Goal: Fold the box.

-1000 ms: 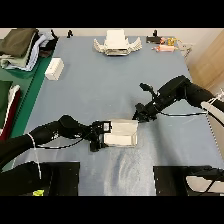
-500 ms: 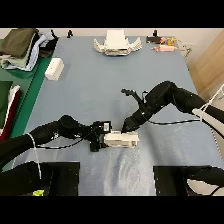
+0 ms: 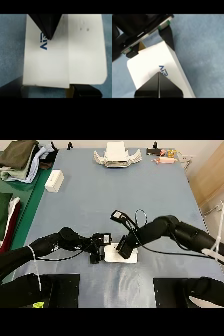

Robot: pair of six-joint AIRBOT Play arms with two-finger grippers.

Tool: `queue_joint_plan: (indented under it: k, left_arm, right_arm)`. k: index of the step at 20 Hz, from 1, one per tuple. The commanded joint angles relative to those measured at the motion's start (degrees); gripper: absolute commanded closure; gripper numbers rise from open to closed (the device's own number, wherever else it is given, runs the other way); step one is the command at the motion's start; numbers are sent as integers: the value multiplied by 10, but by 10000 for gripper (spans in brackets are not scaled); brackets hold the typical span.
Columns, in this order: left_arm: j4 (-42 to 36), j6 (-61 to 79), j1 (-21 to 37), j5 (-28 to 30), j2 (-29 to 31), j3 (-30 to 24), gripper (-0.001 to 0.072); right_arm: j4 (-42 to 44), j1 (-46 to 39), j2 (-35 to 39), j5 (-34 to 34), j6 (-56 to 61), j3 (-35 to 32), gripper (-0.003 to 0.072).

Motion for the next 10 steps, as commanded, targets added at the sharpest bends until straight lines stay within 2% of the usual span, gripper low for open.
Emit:
queue_joint_plan:
  k: [1,3,5,6,7,10]
  left_arm:
    - [0,0,0,0,0,0,238]
    - [0,0,0,0,0,0,238]
    - [0,0,0,0,0,0,238]
    - [0,0,0,0,0,0,238]
    - [0,0,0,0,0,0,238]
    - [0,0,0,0,0,0,238]
  right_arm:
    - [-67,72,64,128,-2,-61,681]
    - [-98,97,86,132,-2,-71,657]
    - [-115,106,92,126,-2,-71,352]
    - [-118,105,91,123,-3,-71,277]
    - [-130,106,91,122,-8,-71,258]
    - [-150,106,91,115,-69,-71,134]
